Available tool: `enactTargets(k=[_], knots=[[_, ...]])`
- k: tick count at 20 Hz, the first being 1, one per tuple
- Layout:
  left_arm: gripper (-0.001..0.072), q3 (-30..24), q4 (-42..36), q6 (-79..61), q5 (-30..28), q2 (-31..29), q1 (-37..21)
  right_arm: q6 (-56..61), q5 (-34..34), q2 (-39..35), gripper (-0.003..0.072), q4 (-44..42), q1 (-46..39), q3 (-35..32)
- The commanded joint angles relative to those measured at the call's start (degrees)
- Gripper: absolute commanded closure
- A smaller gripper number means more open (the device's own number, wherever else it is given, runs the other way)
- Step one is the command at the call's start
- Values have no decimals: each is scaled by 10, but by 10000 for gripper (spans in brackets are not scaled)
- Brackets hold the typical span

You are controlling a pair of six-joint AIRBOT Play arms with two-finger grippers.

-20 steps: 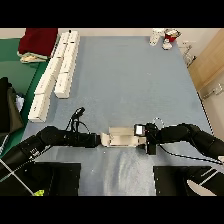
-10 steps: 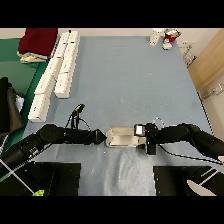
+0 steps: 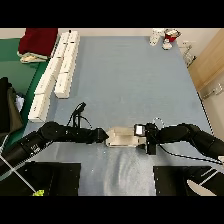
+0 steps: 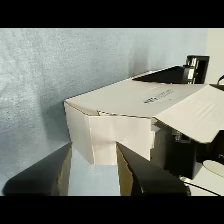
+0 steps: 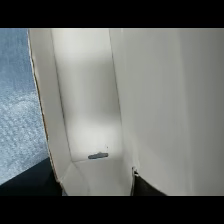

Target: Fold the box.

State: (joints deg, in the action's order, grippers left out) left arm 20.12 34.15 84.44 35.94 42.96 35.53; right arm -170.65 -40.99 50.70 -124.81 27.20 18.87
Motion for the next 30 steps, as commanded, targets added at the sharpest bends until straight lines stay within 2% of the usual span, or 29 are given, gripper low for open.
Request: enactTargets(k=[1, 6, 11, 20, 30], knots=[[290, 41, 98, 97, -6, 35, 48, 0, 0, 0, 232, 0, 1, 0], [289, 127, 315, 323, 20, 105, 132, 0, 0, 0, 232, 0, 1, 0], [290, 196, 416, 469, 64, 167, 183, 0, 0, 0, 232, 0, 1, 0], [290, 313, 532, 634, 199, 276, 273, 0, 0, 0, 232, 0, 1, 0], [291, 406, 546, 656, 286, 356, 295, 0, 0, 0, 232, 0, 1, 0]])
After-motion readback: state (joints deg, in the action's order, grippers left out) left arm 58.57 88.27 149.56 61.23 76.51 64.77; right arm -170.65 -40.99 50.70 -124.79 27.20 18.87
